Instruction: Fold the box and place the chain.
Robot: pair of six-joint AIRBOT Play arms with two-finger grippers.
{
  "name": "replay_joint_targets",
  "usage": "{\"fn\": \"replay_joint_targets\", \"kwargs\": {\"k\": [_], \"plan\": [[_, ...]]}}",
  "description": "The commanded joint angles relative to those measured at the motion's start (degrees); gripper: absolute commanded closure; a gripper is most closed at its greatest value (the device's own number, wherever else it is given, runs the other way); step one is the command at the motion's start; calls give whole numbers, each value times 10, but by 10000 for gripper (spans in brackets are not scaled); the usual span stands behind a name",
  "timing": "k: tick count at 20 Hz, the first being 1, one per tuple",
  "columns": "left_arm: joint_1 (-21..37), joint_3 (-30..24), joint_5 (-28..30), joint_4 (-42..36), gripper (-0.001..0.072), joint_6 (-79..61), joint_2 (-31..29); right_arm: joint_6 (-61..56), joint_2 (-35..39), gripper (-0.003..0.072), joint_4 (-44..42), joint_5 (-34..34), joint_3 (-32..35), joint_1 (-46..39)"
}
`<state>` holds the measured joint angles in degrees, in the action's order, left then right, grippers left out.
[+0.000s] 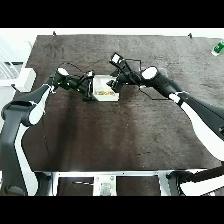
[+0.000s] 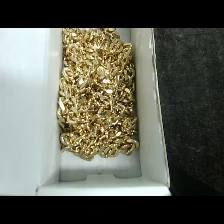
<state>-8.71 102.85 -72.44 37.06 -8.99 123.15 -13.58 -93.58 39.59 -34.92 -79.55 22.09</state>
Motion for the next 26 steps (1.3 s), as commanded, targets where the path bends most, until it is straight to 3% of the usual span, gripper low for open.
{"fn": "replay_joint_targets", "kwargs": {"k": [1, 2, 4, 7, 9, 10, 16, 20, 26], "plan": [[0, 0, 0, 0, 221, 0, 0, -13, 42, 316, -3, -9, 0, -14], [0, 0, 0, 0, 221, 0, 0, -13, 51, 364, -19, -2, 0, -27], [0, 0, 0, 0, 221, 0, 0, -14, 54, 364, -85, -20, -3, -72], [0, 0, 0, 0, 221, 0, 0, -8, 20, 407, -188, -138, -39, -149], [0, 0, 0, 0, 221, 0, 0, -11, -21, 434, -203, -180, -83, -170], [0, 0, 0, 0, 221, 0, 0, -18, -41, 478, -203, -188, -103, -172], [0, 0, 0, 0, 221, 0, 0, -46, -146, 478, -179, -228, -201, -170], [0, 0, 0, 0, 221, 0, 0, -57, -160, 478, -111, -247, -205, -157], [0, 0, 0, 0, 221, 0, 0, -55, -169, 478, -17, -224, -209, -107]]}}
